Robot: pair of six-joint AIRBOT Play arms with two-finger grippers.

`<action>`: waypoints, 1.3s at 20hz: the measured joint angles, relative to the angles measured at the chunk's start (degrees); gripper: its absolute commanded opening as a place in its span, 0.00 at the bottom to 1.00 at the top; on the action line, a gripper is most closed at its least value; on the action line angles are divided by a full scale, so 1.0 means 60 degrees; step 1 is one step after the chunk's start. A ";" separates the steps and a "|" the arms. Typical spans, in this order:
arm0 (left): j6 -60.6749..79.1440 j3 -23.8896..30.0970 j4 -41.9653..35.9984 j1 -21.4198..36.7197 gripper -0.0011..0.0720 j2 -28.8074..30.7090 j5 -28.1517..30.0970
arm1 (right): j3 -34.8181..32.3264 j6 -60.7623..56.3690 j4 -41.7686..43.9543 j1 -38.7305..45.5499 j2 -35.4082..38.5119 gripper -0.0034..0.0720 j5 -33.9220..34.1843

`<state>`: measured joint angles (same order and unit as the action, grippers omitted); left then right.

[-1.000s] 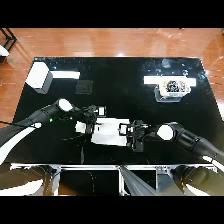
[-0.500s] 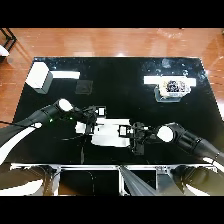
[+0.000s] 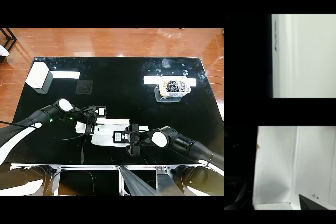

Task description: Fold the box and place the chain.

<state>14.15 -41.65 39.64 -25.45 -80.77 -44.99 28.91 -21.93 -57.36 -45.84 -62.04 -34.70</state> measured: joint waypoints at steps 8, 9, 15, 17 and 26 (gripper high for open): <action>-0.0033 0.0000 -0.0004 0.0000 0.04 0.0000 -0.0022 | -0.0004 -0.1818 -0.0783 -0.0029 0.0663 0.97 0.0943; -0.0033 0.0000 -0.0007 0.0000 0.04 0.0000 -0.0022 | -0.0004 -0.2157 -0.1071 -0.0029 0.0816 0.97 0.0933; -0.0025 0.0000 -0.0007 0.0000 0.04 0.0000 -0.0018 | -0.0004 -0.3901 -0.2076 0.0007 0.1195 0.97 0.1042; -0.0022 0.0000 -0.0007 0.0000 0.04 0.0000 -0.0018 | -0.0004 -0.4419 -0.2211 0.0127 0.1224 0.97 0.1104; -0.0022 0.0000 -0.0015 0.0000 0.04 0.0000 0.0007 | -0.0004 -0.4127 -0.2371 0.0750 0.1249 0.97 0.1435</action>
<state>14.02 -41.65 39.55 -25.45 -80.77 -44.95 28.88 -46.70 -71.59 -41.34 -54.54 -26.09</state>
